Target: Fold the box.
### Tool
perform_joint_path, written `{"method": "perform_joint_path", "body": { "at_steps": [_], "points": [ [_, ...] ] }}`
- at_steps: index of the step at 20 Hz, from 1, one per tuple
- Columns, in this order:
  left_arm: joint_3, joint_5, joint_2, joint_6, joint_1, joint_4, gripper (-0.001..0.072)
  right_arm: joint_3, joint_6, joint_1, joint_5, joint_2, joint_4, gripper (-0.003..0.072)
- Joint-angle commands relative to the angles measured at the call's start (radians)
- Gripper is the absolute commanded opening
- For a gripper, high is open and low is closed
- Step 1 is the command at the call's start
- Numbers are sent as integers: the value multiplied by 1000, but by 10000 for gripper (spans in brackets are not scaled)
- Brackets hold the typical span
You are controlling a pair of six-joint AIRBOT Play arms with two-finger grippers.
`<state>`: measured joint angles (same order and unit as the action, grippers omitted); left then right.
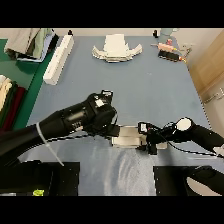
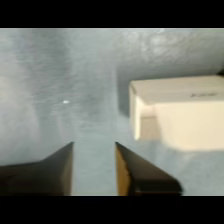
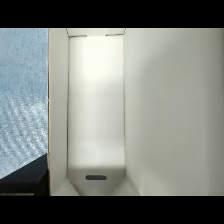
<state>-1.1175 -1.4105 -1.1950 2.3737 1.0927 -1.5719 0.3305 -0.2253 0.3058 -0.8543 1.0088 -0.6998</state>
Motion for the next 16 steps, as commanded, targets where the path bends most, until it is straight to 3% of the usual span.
{"method": "perform_joint_path", "body": {
  "at_steps": [1,2,4,6,10,12,14,16],
  "points": [
    [2,-208,79,-180,-48,0,188,0,0,-1,-1,0,0,449],
    [11,-245,97,-268,-74,0,15,0,0,-1,-1,0,0,449],
    [47,-269,135,-444,-128,1,19,0,0,-1,0,0,0,449],
    [112,-217,185,-626,-174,25,19,0,0,-1,-1,0,0,449],
    [292,68,262,-1038,-262,268,20,0,0,-1,-1,0,0,449],
    [344,247,252,-1051,-265,270,20,0,0,-1,-1,0,0,449],
    [362,338,235,-1155,-265,274,21,0,0,-1,-1,0,0,450],
    [387,394,237,-1458,-328,400,21,0,0,-1,0,0,0,449]
  ]
}}
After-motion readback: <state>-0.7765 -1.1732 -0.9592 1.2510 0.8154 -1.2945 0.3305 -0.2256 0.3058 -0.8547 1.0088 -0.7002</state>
